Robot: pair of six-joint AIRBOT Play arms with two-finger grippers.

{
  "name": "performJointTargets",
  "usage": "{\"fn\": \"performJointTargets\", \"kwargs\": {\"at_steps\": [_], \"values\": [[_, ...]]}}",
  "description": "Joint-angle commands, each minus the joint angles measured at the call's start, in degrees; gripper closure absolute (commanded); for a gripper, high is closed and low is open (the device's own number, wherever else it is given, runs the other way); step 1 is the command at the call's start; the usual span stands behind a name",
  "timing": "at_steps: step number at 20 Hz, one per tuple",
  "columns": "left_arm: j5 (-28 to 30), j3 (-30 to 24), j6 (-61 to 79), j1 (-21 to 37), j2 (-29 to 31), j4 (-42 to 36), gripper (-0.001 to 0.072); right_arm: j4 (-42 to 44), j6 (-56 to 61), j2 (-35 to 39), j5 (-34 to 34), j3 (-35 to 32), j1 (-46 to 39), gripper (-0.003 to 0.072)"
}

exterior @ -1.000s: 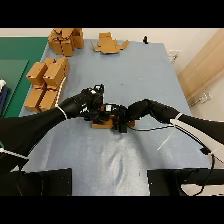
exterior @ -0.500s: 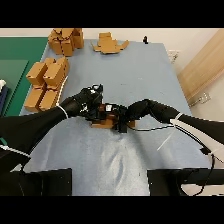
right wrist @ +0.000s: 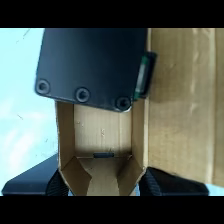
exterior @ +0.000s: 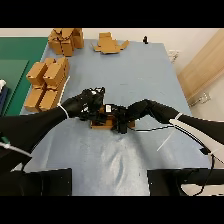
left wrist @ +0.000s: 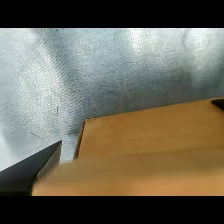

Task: Fold the box.

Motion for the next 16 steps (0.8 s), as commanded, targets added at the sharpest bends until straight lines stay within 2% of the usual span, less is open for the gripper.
{"fn": "performJointTargets", "kwargs": {"at_steps": [1, 4, 7, 10, 12, 14, 16], "values": [[1.8, 0.1, 6.8, 0.9, 3.3, -0.7, 0.0051, 0.0, 0.2, 0.0, 0.2, 0.0, 0.0, 0.0533], [1.1, -1.1, 12.4, 2.8, 8.8, -2.6, 0.0050, 0.0, 0.2, 0.0, 0.2, 0.0, 0.0, 0.0533], [0.8, -7.8, 25.6, 7.0, 18.5, -8.8, 0.0041, -0.1, 0.3, 0.0, 0.1, 0.0, 0.0, 0.0533], [-2.1, -16.3, 47.8, 16.3, 31.1, -21.3, 0.0041, 0.0, 0.3, 0.0, 0.2, 0.0, 0.0, 0.0533], [-5.9, -21.2, 67.4, 26.1, 37.3, -30.5, 0.0043, 0.0, 0.3, 0.0, 0.2, 0.0, 0.0, 0.0533], [-5.5, -24.7, 81.6, 36.7, 37.0, -38.4, 0.0044, 0.0, 0.3, 0.0, 0.2, 0.0, 0.0, 0.0533], [-7.3, -25.3, 97.2, 43.6, 30.2, -45.1, 0.0044, 0.0, 0.3, 0.0, 0.2, 0.0, 0.0, 0.0533]]}}
